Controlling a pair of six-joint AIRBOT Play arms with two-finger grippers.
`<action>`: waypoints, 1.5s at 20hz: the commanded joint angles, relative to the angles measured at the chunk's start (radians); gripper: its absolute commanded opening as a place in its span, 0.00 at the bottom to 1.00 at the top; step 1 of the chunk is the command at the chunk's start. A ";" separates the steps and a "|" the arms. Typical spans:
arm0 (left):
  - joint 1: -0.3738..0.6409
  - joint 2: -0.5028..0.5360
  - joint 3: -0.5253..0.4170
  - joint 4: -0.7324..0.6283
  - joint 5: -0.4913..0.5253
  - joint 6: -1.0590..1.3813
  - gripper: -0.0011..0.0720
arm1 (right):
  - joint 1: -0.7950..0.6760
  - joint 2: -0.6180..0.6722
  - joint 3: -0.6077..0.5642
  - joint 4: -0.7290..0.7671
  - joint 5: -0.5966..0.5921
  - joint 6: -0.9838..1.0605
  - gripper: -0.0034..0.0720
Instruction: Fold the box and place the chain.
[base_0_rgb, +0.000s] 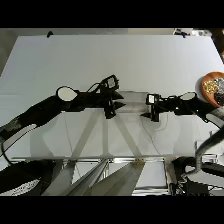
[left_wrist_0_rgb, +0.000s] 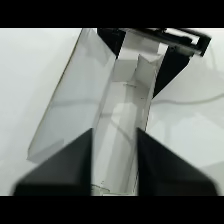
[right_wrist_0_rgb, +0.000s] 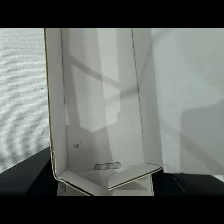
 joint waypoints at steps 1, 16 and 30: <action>0.036 0.105 0.000 0.237 -0.074 -0.308 0.03 | 0.000 0.001 0.000 0.000 0.001 0.001 0.59; 0.483 -0.084 -0.085 0.272 -0.401 -1.128 0.03 | 0.000 0.001 0.000 0.000 0.001 0.001 0.59; 0.310 -0.272 -0.022 0.220 -0.322 -1.235 0.02 | 0.000 0.001 0.000 0.000 0.001 0.001 0.59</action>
